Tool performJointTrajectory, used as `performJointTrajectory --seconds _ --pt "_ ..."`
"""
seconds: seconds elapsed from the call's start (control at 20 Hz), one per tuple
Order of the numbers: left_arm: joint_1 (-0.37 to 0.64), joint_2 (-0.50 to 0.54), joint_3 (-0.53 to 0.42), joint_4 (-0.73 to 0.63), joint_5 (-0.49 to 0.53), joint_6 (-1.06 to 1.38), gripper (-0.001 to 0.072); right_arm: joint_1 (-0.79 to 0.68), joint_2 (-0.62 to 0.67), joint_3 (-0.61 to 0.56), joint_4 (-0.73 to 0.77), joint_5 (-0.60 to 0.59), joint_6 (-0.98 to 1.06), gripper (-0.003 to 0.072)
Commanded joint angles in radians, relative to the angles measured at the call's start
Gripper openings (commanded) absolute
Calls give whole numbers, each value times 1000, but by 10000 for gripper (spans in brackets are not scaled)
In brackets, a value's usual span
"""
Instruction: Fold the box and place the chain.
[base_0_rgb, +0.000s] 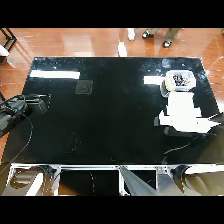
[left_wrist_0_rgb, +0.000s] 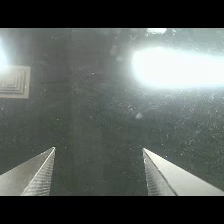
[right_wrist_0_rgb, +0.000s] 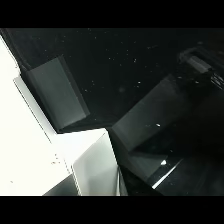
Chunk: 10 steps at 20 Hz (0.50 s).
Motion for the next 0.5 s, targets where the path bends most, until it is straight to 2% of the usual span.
performJointTrajectory --seconds 0.0,0.05,0.2,0.25,0.3,0.45 --pt "0 0 1 0 1 0 644 2 -19 1 11 1 -6 231" --pt "0 0 1 0 2 0 644 5 -24 1 13 1 -6 253" --pt "0 0 1 0 3 0 644 25 -36 0 14 8 -8 230" --pt "0 0 1 0 3 0 644 32 -38 0 15 20 -21 94" --pt "0 0 1 0 3 0 644 40 -38 0 15 32 -32 27" --pt "0 0 1 0 3 0 644 45 -38 0 96 102 -81 20"
